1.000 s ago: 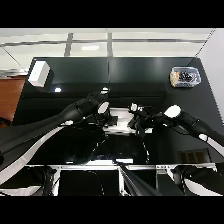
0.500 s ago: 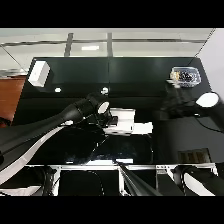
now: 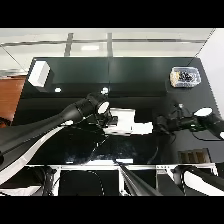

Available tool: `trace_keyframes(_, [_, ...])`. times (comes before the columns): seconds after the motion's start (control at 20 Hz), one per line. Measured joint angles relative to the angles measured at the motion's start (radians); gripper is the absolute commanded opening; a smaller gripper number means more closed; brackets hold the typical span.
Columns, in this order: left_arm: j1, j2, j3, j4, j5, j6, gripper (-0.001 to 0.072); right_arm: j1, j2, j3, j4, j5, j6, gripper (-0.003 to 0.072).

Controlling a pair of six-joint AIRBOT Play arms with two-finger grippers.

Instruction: Fold the box and place the chain.

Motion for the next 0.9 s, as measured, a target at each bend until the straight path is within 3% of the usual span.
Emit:
trace_keyframes(0.2, [0.000,0.000,0.000,0.000,0.000,0.000,0.0028,0.111,-0.032,0.026,0.097,-0.026,-0.068,0.0018])
trace_keyframes(0.25, [0.000,0.000,0.000,0.000,0.000,0.000,0.0028,0.123,-0.036,0.042,0.104,-0.014,-0.078,0.0145])
trace_keyframes(0.3, [0.000,0.000,0.000,0.000,0.000,0.000,0.0028,0.133,-0.039,0.063,0.113,-0.002,-0.086,0.0403])
trace_keyframes(0.35, [0.000,0.000,0.000,0.000,0.000,0.000,0.0028,0.138,-0.040,0.083,0.120,0.016,-0.093,0.0576])
trace_keyframes(0.7, [0.000,0.000,0.000,0.000,-0.001,0.000,0.0028,0.166,-0.043,0.170,0.136,0.109,-0.113,0.0575])
trace_keyframes(0.75, [0.000,0.000,0.000,0.000,-0.001,0.000,0.0028,0.175,-0.043,0.174,0.137,0.112,-0.114,0.0492])
trace_keyframes(0.9, [0.000,0.000,0.000,0.000,-0.001,0.000,0.0028,0.214,-0.044,0.181,0.140,0.108,-0.109,0.0478])
